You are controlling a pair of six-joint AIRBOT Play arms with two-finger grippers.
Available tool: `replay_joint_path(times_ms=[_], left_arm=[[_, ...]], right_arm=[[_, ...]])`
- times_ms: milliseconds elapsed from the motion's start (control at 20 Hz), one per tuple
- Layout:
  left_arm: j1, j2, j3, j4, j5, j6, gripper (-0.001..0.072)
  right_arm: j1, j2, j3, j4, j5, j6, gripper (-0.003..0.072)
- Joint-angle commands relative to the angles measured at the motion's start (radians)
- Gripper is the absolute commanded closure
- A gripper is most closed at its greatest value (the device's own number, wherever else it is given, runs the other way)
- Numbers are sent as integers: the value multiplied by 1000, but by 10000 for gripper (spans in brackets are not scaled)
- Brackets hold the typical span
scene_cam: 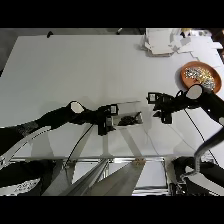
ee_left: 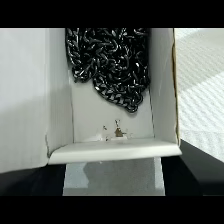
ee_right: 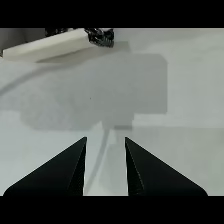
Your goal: Fold the box and place the chain.
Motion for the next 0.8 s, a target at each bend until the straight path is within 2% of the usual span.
replay_joint_path(times_ms=[0, 300, 750], left_arm=[[1, 1, 1, 0, 0, 0, 436], [1, 1, 1, 0, 0, 0, 436], [1, 1, 0, 0, 0, 0, 436]], right_arm=[[-1, -11, -15, 100, -37, -106, 418], [-1, -11, -15, 249, -49, -217, 420], [69, -10, -15, 264, -36, -254, 454]])
